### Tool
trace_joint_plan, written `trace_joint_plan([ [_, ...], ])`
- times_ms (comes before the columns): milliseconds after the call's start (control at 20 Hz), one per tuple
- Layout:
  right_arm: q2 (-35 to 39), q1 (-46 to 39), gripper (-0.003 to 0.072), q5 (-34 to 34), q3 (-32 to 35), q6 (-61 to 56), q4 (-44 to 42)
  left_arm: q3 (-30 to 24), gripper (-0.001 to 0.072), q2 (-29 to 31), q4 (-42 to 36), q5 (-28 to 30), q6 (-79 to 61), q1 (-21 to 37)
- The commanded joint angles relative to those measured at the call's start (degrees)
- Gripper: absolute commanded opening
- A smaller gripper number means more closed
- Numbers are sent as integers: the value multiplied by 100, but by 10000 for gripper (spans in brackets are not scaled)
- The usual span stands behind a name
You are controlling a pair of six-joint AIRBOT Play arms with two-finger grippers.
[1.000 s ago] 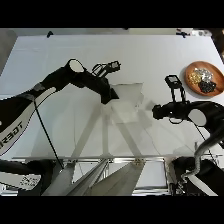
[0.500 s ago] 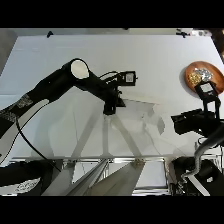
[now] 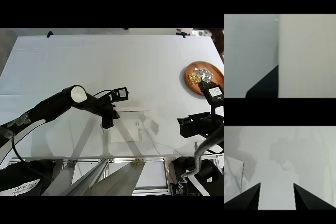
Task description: Fold the box and place the chain.
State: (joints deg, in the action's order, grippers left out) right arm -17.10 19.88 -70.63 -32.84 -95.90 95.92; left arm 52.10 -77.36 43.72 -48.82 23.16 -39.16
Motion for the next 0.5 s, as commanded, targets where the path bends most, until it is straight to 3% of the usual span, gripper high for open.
trace_joint_plan([
  [0, -7, -2, 466, 127, 0, -7, 22, -435, 1, 205, -85, 1075, 26, -4],
  [150, -81, -2, 466, 122, 0, -11, -17, -435, 5, 94, -136, 1567, -188, -4],
  [450, -151, -2, 465, 280, 0, -15, -22, -435, 6, -385, -444, 1224, -1294, -35],
])
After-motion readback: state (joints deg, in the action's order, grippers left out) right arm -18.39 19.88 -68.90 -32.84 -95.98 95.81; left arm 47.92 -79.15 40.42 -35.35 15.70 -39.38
